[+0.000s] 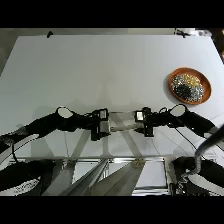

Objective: Fold the box and place the chain.

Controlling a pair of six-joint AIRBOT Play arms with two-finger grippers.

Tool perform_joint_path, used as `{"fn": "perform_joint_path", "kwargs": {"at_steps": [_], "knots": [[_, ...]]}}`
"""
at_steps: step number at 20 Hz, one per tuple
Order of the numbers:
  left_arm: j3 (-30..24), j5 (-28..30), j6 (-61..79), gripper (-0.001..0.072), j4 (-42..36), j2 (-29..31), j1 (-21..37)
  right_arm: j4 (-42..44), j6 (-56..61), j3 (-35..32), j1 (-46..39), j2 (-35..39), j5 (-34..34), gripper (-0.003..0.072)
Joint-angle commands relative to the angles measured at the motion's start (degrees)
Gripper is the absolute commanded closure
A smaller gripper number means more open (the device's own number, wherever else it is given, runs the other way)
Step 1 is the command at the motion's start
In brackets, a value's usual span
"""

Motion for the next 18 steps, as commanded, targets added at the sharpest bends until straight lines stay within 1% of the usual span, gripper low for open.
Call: {"fn": "perform_joint_path", "kwargs": {"at_steps": [1,4,6,8,9,11,12,13,18], "knots": [[0.0,1.5,-0.3,-0.0003,-1.9,-0.5,-0.6,0.0,0.0,0.0,0.0,0.1,0.0,0.0275],[0.0,3.7,0.3,0.0008,-4.2,-0.5,-2.6,0.0,0.0,0.0,0.0,0.0,0.0,0.0275],[0.0,5.0,0.4,0.0011,-4.2,-0.5,-3.3,0.0,0.0,0.0,0.0,0.0,0.0,0.0275],[0.0,5.1,0.8,0.0016,-4.2,-0.5,-3.3,0.0,0.0,0.0,0.0,0.0,0.0,0.0275],[0.0,5.1,1.1,0.0074,-4.1,-0.5,-3.3,0.0,0.0,0.0,0.0,0.1,0.0,0.0275],[0.0,5.1,1.2,0.0437,-4.1,-0.5,-3.3,0.0,0.0,0.0,0.0,0.1,0.0,0.0275],[0.0,5.2,1.6,0.0571,-4.1,-0.5,-3.3,0.0,0.0,0.0,0.0,0.0,0.0,0.0275],[0.0,5.2,2.5,0.0603,-4.1,-0.5,-3.3,0.0,0.0,0.0,0.0,0.0,0.0,0.0275],[0.0,5.8,2.6,0.0599,-4.1,-0.5,-3.3,0.0,0.0,0.0,0.0,0.0,0.0,0.0275]]}}
